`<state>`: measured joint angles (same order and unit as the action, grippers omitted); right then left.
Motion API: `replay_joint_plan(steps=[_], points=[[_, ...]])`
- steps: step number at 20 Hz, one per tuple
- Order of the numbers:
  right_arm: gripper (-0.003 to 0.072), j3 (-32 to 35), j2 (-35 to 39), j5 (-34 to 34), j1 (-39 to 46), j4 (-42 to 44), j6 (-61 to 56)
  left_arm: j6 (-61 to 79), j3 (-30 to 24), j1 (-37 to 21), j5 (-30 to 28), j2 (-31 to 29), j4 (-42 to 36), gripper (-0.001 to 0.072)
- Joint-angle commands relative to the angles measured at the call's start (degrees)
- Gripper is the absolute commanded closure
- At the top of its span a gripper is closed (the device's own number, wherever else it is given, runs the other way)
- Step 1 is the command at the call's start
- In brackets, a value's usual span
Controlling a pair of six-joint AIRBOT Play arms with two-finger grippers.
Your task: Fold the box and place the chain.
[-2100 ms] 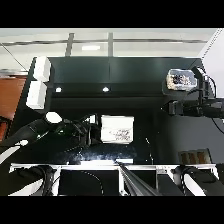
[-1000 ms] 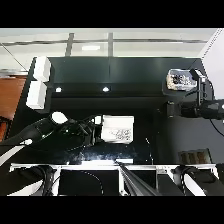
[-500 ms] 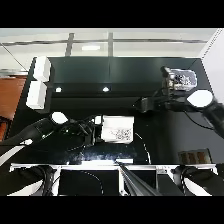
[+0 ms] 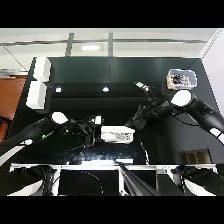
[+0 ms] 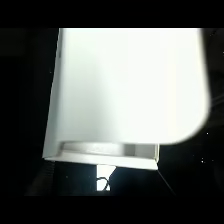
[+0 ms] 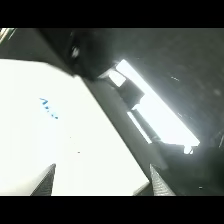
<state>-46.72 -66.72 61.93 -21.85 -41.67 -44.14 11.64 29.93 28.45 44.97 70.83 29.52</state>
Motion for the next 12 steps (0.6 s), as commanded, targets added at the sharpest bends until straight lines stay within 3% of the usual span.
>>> replay_joint_plan(steps=[1,4,12], points=[[-0.0016,-0.2,-0.2,1.6,-2.8,0.2,11.6,0.0,0.0,0.0,0.0,0.0,0.0,0.0332],[-0.0016,-0.3,-0.2,-1.1,-5.6,-0.2,15.2,0.0,0.0,0.0,0.0,0.0,0.0,0.0332],[-0.0016,-0.7,-0.2,1.0,-7.1,-3.5,15.6,0.0,0.0,0.0,0.0,0.0,0.0,0.0332]])
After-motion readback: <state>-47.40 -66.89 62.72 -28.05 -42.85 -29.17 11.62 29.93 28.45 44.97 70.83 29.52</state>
